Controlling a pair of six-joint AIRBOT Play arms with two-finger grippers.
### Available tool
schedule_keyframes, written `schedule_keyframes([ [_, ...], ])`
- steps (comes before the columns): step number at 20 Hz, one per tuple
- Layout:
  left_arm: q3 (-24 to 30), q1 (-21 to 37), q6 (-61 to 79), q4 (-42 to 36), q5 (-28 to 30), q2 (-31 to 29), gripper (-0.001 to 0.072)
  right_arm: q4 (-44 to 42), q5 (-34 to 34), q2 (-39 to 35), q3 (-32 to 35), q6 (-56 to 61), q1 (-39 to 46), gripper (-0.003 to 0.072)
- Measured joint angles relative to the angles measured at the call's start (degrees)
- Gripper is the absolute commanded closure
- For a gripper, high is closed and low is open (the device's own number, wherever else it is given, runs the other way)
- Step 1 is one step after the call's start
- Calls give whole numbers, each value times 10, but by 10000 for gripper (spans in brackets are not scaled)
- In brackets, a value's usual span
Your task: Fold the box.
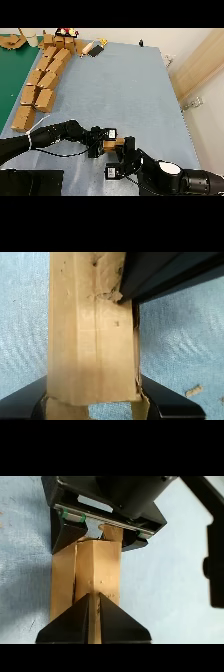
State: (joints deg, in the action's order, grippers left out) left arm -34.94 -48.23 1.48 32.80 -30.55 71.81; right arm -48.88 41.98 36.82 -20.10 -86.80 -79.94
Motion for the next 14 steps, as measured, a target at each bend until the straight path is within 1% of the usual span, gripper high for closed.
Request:
schedule_keyframes([
  [7, 0, 0, 0, 0, -1, 0, 200, -37, -16, 5, 0, 0, 0, 594],
  [8, 0, 0, 0, -1, 0, 0, 200, -37, -12, 3, -2, 0, 0, 574],
  [9, 0, 0, 0, -1, 0, 0, 200, -36, -7, 0, -6, 0, 0, 463],
  [10, 0, 0, 0, -1, 0, 0, 200, -32, -1, -4, -9, 0, 0, 309],
  [12, 0, 0, 0, -1, 0, 0, 200, -31, 12, -14, -15, 0, 0, 305],
  [13, 0, 0, 0, -1, 0, 0, 200, -30, 19, -20, -17, 0, 0, 331],
  [14, 0, 0, 0, 0, 0, 0, 200, -30, 26, -27, -18, 0, 0, 384],
])
